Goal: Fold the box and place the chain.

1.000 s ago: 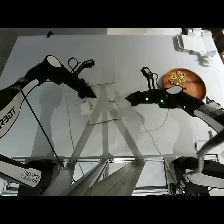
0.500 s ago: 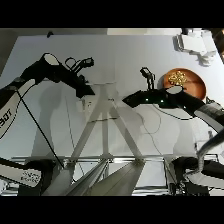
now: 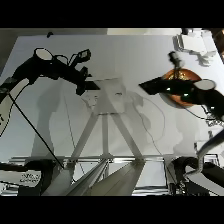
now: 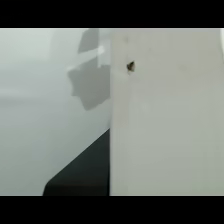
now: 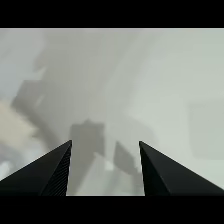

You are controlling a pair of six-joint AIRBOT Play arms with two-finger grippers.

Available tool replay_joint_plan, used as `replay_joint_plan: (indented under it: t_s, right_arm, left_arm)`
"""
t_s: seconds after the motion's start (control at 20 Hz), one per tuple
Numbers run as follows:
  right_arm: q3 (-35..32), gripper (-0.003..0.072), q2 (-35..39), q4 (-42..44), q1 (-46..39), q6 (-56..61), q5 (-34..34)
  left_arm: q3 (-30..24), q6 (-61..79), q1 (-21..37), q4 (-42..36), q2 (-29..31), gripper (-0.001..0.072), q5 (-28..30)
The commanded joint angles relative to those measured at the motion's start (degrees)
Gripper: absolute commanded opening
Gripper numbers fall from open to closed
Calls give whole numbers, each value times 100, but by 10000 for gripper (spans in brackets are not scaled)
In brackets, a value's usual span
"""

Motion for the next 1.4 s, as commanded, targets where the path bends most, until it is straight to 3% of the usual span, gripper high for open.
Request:
replay_joint_plan:
  t_s: [0.0,0.45,0.7,1.35]
  right_arm:
    - [4,465,389,-566,-763,271,334]
    - [4,463,387,-1014,-935,404,433]
    - [4,463,387,-1016,-933,404,435]
    - [4,463,387,-1158,-769,208,848]
  left_arm:
    - [0,459,-186,20,-63,1,350]
    - [0,588,-579,186,-992,3,846]
    - [2,588,-573,291,-1014,4,1198]
    - [2,522,-573,496,-1008,7,1134]
